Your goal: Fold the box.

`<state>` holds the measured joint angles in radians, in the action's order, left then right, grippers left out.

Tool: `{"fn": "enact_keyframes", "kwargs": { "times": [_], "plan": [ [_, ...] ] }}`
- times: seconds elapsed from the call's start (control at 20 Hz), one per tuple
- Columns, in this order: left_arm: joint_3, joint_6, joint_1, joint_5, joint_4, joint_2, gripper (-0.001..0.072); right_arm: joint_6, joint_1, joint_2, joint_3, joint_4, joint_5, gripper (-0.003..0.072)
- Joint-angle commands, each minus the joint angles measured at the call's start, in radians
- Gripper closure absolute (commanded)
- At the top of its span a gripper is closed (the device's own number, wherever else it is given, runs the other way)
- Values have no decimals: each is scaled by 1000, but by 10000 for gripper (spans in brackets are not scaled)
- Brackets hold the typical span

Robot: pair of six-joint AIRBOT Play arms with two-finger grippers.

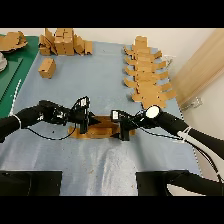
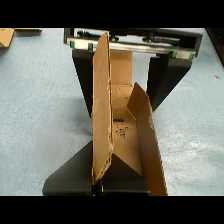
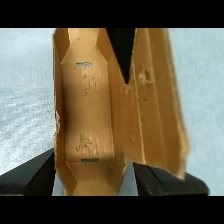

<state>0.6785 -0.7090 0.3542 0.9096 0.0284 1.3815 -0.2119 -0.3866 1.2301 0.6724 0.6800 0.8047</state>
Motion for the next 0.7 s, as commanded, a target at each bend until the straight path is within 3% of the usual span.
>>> {"fn": "enact_keyframes", "kwargs": {
  "times": [0.0,0.65],
  "plan": [
    [1,0,1,-1,0,0,699,-70,3,55,2,-68,-2,-34],
    [1,0,1,-1,0,0,699,-32,6,55,2,12,-10,-34]
  ]
}}
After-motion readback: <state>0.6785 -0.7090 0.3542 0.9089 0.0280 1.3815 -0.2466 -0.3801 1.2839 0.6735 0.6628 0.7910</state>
